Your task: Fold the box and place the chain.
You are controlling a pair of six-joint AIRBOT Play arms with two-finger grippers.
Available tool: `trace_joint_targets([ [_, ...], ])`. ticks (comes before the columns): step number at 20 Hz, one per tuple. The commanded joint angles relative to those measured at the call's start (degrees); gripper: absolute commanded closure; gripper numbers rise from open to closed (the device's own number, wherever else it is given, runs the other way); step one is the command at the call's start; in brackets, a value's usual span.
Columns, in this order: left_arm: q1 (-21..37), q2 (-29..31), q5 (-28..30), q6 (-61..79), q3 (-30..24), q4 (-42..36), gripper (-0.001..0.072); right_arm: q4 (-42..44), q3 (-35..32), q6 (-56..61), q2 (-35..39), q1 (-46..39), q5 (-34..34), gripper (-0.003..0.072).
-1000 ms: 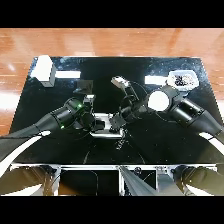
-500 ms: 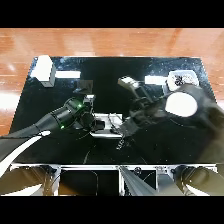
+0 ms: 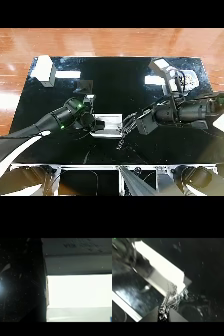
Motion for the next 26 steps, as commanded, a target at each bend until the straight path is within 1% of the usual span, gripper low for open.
trace_joint_targets([
  [1,0.0,0.0,0.17,0.02,0.02,0.0,0.069,1.57,0.39,0.39,0.63,0.07,-3.5,0.0645],
  [6,0.0,0.0,0.15,0.02,0.02,0.0,0.069,6.78,0.37,-1.29,-0.37,0.07,-6.19,0.0644],
  [12,0.0,0.0,0.17,0.02,0.02,0.0,0.069,15.93,0.37,-7.15,-6.19,0.07,-13.97,0.0644],
  [15,0.0,0.0,0.15,0.02,0.02,0.0,0.069,19.08,0.37,-9.46,-9.27,0.07,-15.58,0.0644],
  [21,0.0,0.0,0.15,0.02,0.02,0.02,0.069,17.16,0.37,-10.05,-12.83,0.07,-15.52,0.0644],
  [24,0.0,0.0,0.17,0.02,0.02,0.0,0.069,15.3,0.15,-9.97,-14.67,0.07,-12.55,0.0644],
  [26,0.0,0.0,0.2,0.02,0.02,-0.02,0.069,14.27,-1.46,-9.86,-15.32,0.07,-11.28,0.0644],
])
